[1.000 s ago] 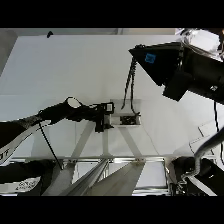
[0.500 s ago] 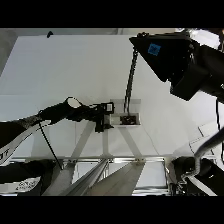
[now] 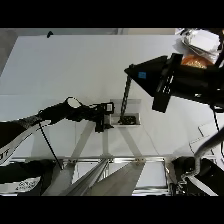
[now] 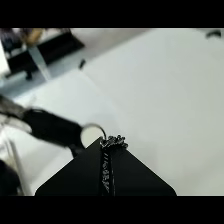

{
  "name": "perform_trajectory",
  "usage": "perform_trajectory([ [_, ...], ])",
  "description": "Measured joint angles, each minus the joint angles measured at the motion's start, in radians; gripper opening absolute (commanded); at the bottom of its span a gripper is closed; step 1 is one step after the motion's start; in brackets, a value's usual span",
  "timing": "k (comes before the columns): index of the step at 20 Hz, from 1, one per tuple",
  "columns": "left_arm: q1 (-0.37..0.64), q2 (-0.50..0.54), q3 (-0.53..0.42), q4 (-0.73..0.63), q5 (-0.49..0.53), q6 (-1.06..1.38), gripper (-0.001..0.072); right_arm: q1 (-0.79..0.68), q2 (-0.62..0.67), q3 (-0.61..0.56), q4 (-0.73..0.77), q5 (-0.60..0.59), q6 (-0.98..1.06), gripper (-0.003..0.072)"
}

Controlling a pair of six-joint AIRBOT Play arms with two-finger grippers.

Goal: Fold the box and place the chain.

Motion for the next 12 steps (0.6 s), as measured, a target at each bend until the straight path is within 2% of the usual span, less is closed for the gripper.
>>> perform_trajectory([
  [7, 0.0, 0.0, 0.0, 0.0, 0.0, 0.0, 0.021, 0.0, -0.172, -0.002, -0.134, 0.238, 0.02, 0.0014],
  [12, 0.0, 0.0, 0.0, 0.0, 0.0, 0.0, 0.021, 0.0, -0.296, -0.006, -0.169, 0.314, 0.047, 0.0014],
])
